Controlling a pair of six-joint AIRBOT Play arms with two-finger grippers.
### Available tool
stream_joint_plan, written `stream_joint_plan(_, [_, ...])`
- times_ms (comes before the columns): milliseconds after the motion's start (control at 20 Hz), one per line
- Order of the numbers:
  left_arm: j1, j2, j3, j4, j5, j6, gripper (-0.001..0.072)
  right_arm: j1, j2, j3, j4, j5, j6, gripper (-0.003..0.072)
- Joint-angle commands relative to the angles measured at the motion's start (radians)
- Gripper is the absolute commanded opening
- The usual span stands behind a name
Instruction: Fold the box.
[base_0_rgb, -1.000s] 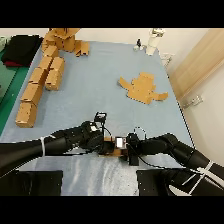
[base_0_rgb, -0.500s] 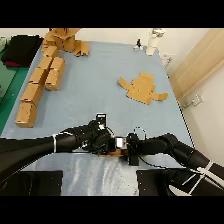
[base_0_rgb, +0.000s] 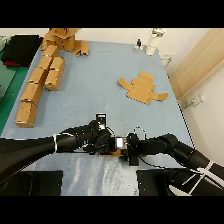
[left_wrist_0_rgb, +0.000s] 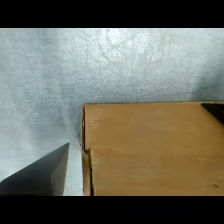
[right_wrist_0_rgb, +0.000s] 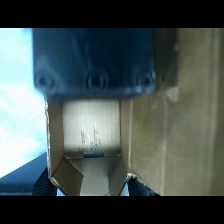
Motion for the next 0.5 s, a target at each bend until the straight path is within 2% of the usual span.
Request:
stream_joint_plan(0, [0.0, 0.015, 0.004, -0.002, 0.031, -0.006, 0.0503, 0.0, 0.0, 0.0, 0.0, 0.0, 0.0, 0.0498])
stream_joint_plan(200, [0.002, 0.083, 0.003, 0.026, 0.013, -0.005, 0.0503, 0.0, 0.0, 0.001, 0.0, 0.0, 0.0, 0.0499])
stream_joint_plan(450, [0.002, 0.16, 0.003, 0.08, -0.137, 0.01, 0.0502, 0.0, 0.0, 0.0, 0.0, 0.0, 0.0, 0.0499])
